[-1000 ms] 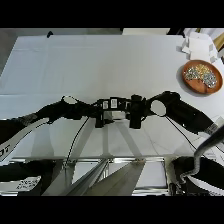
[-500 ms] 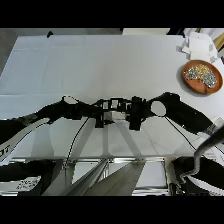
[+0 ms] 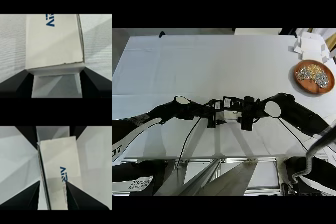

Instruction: Fold the box and place the chain.

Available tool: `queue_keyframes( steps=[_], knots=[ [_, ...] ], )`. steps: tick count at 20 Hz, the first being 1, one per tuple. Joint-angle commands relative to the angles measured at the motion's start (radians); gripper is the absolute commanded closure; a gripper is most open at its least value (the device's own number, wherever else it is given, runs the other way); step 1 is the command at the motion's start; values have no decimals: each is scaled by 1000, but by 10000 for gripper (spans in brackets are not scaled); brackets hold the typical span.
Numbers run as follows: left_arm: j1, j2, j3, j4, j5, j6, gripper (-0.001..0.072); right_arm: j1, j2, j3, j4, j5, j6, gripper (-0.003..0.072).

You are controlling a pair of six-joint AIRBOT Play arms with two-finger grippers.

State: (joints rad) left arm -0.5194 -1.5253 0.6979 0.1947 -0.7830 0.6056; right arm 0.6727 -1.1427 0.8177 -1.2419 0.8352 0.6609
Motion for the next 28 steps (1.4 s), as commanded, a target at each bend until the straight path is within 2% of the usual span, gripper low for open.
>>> queue_keyframes(
  steps=[1,3,4,5,7,10,15,28],
  knots=[
    [0,1,0,0,1,-1,559,-3,35,1,13,-12,26,344],
    [0,1,0,0,1,-1,559,-46,50,-2,110,-11,80,542],
    [0,1,0,0,1,-1,559,-86,52,-10,206,-14,94,642],
    [0,1,0,0,1,-1,559,-123,52,-33,321,-33,82,673],
    [0,1,0,0,1,-1,559,-160,52,-95,524,-90,-13,674],
    [0,1,0,0,1,-1,559,-164,51,-176,633,-127,-87,676],
    [0,1,0,0,1,-1,559,-164,51,-237,636,-145,-87,676],
    [0,1,0,0,1,-1,559,-164,48,-257,609,-175,-64,673]
  ],
)
